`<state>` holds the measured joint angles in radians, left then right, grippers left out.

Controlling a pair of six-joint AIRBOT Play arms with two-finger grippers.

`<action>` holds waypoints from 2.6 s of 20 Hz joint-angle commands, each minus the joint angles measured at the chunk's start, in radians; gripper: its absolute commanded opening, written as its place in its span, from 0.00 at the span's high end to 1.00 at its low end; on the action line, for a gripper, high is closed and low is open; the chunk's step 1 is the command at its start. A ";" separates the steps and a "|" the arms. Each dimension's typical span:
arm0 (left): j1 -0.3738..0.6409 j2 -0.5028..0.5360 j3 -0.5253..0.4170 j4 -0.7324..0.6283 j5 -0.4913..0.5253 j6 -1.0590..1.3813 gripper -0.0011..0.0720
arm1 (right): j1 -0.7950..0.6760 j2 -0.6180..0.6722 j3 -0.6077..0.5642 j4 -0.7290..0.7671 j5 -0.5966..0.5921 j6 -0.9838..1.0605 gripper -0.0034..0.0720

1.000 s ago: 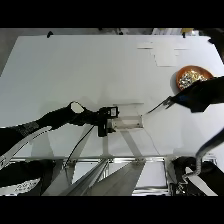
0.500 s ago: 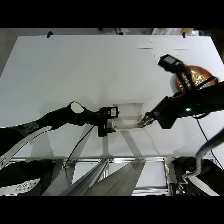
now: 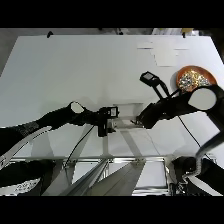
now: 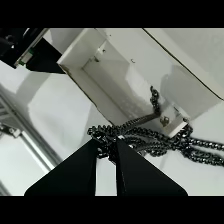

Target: Fold the box and place the chain.

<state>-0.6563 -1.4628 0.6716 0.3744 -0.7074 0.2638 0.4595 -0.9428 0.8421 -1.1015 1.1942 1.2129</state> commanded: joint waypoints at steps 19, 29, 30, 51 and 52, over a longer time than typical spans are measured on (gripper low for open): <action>0.000 0.000 0.000 0.000 0.000 0.000 0.70 | -0.152 -0.013 -0.029 -0.217 0.026 -0.162 0.75; 0.000 0.000 0.000 0.000 0.000 0.000 0.70 | -0.157 -0.070 -0.275 -0.259 -0.174 -0.767 0.74; 0.000 0.000 0.000 0.000 0.000 0.000 0.70 | -0.157 -0.071 -0.282 -0.259 -0.203 -0.801 0.75; 0.000 0.000 0.000 0.000 0.000 0.000 0.70 | -0.157 -0.173 -0.283 -0.224 -0.323 -0.830 0.75; 0.000 0.000 0.000 0.000 0.000 0.000 0.70 | -0.157 -0.174 -0.283 -0.225 -0.323 -0.830 0.75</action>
<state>-0.6563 -1.4628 0.6716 0.3744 -0.7074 0.2638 0.3031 -1.1156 0.5591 -1.3281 0.8654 0.3836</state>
